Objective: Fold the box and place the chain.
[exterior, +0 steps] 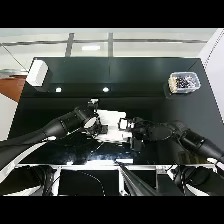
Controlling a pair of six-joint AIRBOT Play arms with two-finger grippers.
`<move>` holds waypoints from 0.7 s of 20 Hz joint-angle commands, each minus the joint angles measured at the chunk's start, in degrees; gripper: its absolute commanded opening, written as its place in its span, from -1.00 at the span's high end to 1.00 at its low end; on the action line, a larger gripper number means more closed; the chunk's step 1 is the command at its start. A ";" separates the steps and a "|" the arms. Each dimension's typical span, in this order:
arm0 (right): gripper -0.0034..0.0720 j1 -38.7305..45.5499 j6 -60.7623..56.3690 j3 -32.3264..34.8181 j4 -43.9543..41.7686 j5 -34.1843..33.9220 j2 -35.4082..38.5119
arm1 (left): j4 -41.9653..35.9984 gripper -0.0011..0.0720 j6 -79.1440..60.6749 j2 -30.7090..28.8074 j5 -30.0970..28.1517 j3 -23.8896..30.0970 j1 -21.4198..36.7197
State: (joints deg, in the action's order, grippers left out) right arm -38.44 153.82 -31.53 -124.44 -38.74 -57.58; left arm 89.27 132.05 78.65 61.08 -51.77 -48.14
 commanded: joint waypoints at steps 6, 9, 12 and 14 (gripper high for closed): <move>-0.71 3.43 -6.32 -0.81 6.12 -4.76 0.37 | -0.39 0.90 -0.02 0.02 -0.55 0.00 -0.04; -0.69 3.43 -6.19 -0.83 6.47 -3.39 0.37 | -0.39 0.90 -0.02 0.02 -0.55 0.00 -0.04; -0.69 3.43 -6.16 -0.83 7.96 -3.23 0.37 | -0.39 0.90 0.00 0.02 -0.55 0.00 -0.04; -0.69 3.32 -3.76 -0.83 4.98 -2.38 0.07 | -0.39 0.90 -0.02 0.02 -0.55 0.00 -0.04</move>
